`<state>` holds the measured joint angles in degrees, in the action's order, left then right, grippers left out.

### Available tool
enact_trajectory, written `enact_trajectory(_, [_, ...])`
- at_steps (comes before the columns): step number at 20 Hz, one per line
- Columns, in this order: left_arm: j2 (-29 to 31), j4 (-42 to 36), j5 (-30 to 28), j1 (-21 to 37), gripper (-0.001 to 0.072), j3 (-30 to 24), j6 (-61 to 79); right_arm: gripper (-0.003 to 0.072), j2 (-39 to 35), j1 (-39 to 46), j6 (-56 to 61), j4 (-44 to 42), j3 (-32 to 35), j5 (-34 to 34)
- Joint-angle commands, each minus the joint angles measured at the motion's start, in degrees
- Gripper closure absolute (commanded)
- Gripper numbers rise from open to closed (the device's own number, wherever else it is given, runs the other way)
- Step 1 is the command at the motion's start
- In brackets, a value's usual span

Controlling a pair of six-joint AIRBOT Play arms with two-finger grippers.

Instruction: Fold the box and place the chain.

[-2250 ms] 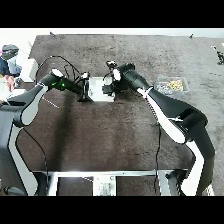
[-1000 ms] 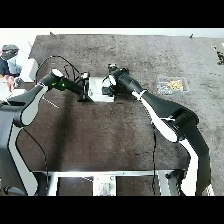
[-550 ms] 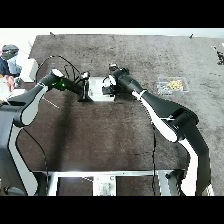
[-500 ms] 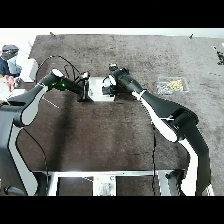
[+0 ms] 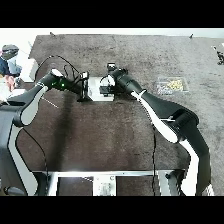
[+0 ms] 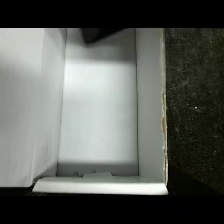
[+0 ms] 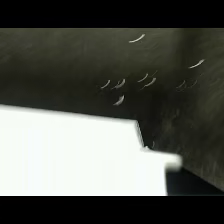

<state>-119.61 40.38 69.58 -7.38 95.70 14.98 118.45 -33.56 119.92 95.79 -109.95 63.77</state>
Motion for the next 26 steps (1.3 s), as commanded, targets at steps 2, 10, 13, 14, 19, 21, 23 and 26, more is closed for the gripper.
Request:
enact_trajectory(2, [-0.04,-0.07,0.04,-0.02,0.0365,-0.02,-0.13,0.0204,-0.28,0.13,-0.39,0.24,-0.04,0.5])
enact_trajectory(10, [-0.04,-0.07,0.02,-0.02,0.0365,-0.02,-0.13,0.0202,-2.93,0.61,-4.92,0.35,-0.04,2.51])
enact_trajectory(13, [-0.04,-0.07,0.02,-0.02,0.0365,-0.02,-0.13,0.0203,-7.72,1.14,-12.59,0.37,-0.04,2.49])
enact_trajectory(14, [-0.04,-0.07,0.02,-0.02,0.0365,-0.02,-0.13,0.0203,-9.66,1.68,-15.58,0.35,-0.04,2.54])
enact_trajectory(19, [-0.04,-0.04,0.04,-0.02,0.0365,-0.02,-0.13,0.0311,-19.1,9.35,-27.76,0.44,-0.02,7.34])
enact_trajectory(21, [-0.04,-0.07,0.02,-0.02,0.0365,-0.02,-0.13,0.036,-20.39,14.82,-28.48,0.42,-0.02,8.22])
enact_trajectory(23, [-0.04,-0.07,0.02,-0.02,0.0365,-0.02,-0.13,0.0361,-20.26,20.72,-28.74,0.37,0.33,9.18])
enact_trajectory(26, [-0.04,-0.07,0.0,-0.02,0.0366,-0.02,-0.13,0.0361,-20.26,28.37,-28.85,-0.02,3.21,8.87])
